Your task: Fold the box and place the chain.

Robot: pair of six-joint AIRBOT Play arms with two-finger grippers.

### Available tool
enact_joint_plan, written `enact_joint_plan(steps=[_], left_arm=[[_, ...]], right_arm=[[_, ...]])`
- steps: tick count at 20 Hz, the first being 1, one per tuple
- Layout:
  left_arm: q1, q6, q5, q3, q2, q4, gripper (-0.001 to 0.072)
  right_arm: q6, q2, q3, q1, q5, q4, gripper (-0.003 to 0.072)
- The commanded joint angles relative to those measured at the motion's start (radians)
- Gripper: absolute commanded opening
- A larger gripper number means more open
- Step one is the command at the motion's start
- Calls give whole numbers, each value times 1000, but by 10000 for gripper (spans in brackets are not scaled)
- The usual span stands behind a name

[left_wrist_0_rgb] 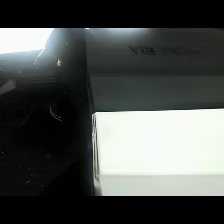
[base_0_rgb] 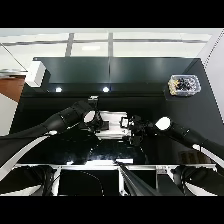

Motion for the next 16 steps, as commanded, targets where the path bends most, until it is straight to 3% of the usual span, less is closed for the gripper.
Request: enact_joint_plan(steps=[1,16], left_arm=[[0,2,3,1,0,-3,30],[0,1,10,1,0,-7,29]], right_arm=[[-1,0,0,1,1,0,475],[-1,0,0,1,1,-1,476]])
